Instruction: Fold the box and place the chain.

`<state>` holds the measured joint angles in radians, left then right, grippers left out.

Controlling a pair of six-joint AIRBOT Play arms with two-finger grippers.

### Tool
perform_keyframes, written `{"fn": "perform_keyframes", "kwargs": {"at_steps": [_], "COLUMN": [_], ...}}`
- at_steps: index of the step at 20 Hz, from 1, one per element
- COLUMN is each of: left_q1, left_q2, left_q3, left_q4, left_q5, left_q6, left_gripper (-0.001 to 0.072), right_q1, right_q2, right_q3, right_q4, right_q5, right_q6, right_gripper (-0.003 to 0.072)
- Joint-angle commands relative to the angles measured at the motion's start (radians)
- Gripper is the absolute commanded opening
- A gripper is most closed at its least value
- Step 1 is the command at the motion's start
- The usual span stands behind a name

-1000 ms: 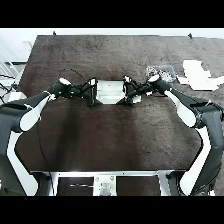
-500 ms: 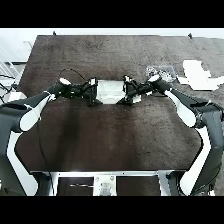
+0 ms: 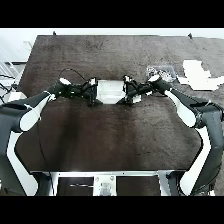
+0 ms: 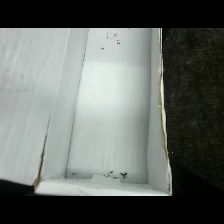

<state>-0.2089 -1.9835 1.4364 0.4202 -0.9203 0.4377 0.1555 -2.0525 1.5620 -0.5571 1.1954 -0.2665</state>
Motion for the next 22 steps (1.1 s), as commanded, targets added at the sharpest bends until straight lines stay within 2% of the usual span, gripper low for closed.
{"fn": "perform_keyframes", "kwargs": {"at_steps": [1, 4, 5, 6, 14, 22], "left_q1": [0.001, 0.001, 0.001, 0.001, 0.001, 0.001], "left_q2": [-0.001, -0.001, -0.001, -0.001, -0.001, -0.001], "left_q3": [0.000, 0.000, 0.000, 0.000, 0.000, 0.000], "left_q4": [0.000, 0.000, 0.001, 0.001, 0.006, 0.018], "left_q5": [0.003, 0.003, 0.003, 0.001, -0.004, -0.004], "left_q6": [0.000, 0.000, 0.000, -0.005, -0.019, -0.019], "left_gripper": [0.0419, 0.0419, 0.0419, 0.0419, 0.0419, 0.0419], "right_q1": [0.001, 0.000, -0.003, -0.009, -0.095, -0.172], "right_q2": [0.000, 0.001, 0.002, 0.003, 0.044, 0.139], "right_q3": [0.000, 0.000, 0.000, 0.000, 0.000, 0.000], "right_q4": [0.000, 0.000, 0.000, 0.000, 0.000, 0.001], "right_q5": [0.003, 0.004, 0.006, 0.008, 0.094, 0.199], "right_q6": [0.000, 0.003, 0.021, 0.057, 0.178, 0.257], "right_gripper": [0.0579, 0.0579, 0.0622, 0.0720, 0.0720, 0.0720]}}
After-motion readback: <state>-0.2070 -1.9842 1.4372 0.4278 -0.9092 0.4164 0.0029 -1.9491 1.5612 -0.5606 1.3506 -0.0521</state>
